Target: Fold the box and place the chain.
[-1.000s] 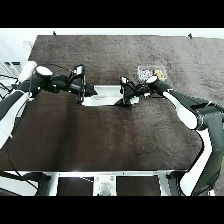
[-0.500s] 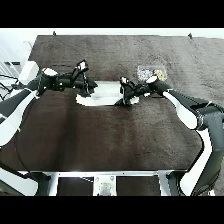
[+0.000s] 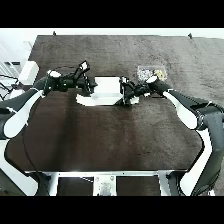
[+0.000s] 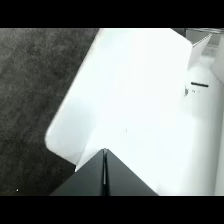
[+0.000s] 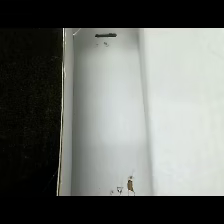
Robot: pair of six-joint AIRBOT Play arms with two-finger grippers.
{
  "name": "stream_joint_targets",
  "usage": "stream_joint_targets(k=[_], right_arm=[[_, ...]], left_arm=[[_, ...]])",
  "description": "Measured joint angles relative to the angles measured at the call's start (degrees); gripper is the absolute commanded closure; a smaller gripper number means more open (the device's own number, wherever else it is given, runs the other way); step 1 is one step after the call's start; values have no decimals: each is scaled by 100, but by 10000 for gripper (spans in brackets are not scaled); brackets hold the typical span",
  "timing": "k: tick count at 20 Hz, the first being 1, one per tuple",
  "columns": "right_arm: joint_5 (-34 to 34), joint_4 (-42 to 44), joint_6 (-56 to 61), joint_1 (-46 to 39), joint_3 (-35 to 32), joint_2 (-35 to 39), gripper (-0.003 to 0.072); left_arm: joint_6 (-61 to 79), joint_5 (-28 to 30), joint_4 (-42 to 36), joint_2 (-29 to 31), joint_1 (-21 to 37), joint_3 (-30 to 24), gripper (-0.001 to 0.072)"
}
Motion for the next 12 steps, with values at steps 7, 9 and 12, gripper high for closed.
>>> stream_joint_targets(k=[7, 9, 12], right_arm=[[0, 0, 2, -7, 0, -2, 188], [0, 0, 0, -7, 0, 0, 188], [-4, -2, 0, -7, 0, -2, 188]], left_arm=[[-33, 175, 105, -98, -131, 7, 692], [-85, 177, 188, -107, -142, 7, 693], [-157, 133, 304, -114, -146, 9, 692]])
